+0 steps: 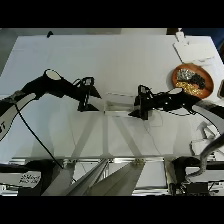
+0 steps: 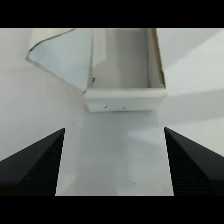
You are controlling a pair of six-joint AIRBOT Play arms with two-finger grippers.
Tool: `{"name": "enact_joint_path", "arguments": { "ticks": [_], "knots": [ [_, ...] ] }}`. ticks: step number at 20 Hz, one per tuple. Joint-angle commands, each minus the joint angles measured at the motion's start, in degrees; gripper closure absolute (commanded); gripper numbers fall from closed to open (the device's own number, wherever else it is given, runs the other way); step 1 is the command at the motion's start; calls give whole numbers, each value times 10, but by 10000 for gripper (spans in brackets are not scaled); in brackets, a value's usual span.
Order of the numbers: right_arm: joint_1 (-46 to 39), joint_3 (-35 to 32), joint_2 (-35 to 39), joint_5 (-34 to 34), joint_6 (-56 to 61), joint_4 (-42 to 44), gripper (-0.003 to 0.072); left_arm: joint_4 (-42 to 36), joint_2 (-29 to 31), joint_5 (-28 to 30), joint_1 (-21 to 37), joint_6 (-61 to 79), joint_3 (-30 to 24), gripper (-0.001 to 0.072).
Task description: Fold the box and place the chain.
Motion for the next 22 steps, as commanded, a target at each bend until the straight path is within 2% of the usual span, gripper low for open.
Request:
{"name": "enact_joint_path", "arguments": {
  "ticks": [1,3,12,16,22],
  "knots": [
    [0,0,0,0,0,0,225,-41,0,-1,-10,23,-17,-1],
    [0,0,0,0,0,0,225,-64,0,-1,-19,22,-17,-2],
    [0,0,0,0,0,0,225,-54,0,-1,-33,-5,-17,0],
    [0,0,0,0,0,0,225,-21,0,34,-33,-5,-22,1],
    [0,0,0,0,0,0,225,-55,-2,64,-34,23,-28,1]
  ]
}}
